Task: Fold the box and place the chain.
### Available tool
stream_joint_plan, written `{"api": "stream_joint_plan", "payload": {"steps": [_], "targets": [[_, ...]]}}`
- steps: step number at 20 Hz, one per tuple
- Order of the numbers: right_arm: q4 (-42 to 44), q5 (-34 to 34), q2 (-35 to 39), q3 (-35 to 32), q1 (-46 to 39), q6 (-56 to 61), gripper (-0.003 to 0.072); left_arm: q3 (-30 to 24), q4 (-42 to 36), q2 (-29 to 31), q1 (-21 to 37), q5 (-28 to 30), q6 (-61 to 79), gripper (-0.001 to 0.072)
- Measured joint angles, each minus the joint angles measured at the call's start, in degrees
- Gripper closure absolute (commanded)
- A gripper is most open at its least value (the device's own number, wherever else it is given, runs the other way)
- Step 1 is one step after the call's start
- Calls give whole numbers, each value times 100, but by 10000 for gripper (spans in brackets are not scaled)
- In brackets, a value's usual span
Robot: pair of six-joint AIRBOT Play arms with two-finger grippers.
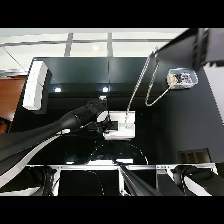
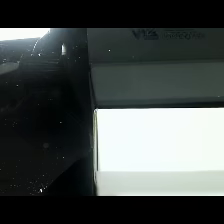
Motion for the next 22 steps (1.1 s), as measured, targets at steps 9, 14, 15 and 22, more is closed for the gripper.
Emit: {"api": "stream_joint_plan", "payload": {"steps": [9,14,15,22], "targets": [[-400,-326,638,-2238,61,92,665,0,0,0,0,0,2,681],[-398,-1097,708,-3648,470,197,664,0,0,0,0,0,2,681],[-398,-1399,706,-3958,619,227,664,0,0,0,0,0,2,681],[-409,-3215,623,-5366,1180,461,653,0,-2,0,0,0,0,681]]}}
